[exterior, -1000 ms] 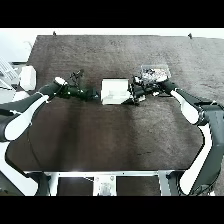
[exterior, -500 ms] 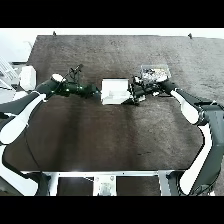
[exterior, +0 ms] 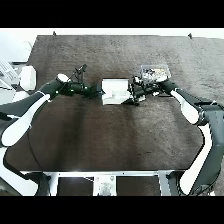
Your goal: Fold the box and place the chain.
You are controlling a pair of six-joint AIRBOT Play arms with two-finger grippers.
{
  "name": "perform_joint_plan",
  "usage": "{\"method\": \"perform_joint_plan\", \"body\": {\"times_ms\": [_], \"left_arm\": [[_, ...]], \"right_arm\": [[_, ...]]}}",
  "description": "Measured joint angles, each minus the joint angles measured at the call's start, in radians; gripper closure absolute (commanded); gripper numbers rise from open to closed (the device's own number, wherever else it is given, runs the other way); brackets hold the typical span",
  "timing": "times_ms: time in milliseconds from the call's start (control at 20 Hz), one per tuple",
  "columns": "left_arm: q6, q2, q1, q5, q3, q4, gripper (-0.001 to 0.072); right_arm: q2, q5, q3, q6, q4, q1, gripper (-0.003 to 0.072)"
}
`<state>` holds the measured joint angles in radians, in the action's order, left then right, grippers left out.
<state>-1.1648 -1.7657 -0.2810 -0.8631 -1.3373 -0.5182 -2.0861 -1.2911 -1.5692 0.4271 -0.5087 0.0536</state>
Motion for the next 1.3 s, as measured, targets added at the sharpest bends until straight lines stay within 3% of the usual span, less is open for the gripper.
{"method": "perform_joint_plan", "body": {"times_ms": [900, 1300], "left_arm": [[-0.48, -0.016, -0.097, -0.032, -0.149, -0.411, 0.0386], [-0.609, -0.077, -0.136, -0.111, -0.261, -0.542, 0.0386]], "right_arm": [[0.0, 0.0, 0.0, 0.0, 0.0, 0.0, 0.0105], [0.0, 0.0, 0.0, 0.0, 0.0, 0.0, 0.0104]]}}
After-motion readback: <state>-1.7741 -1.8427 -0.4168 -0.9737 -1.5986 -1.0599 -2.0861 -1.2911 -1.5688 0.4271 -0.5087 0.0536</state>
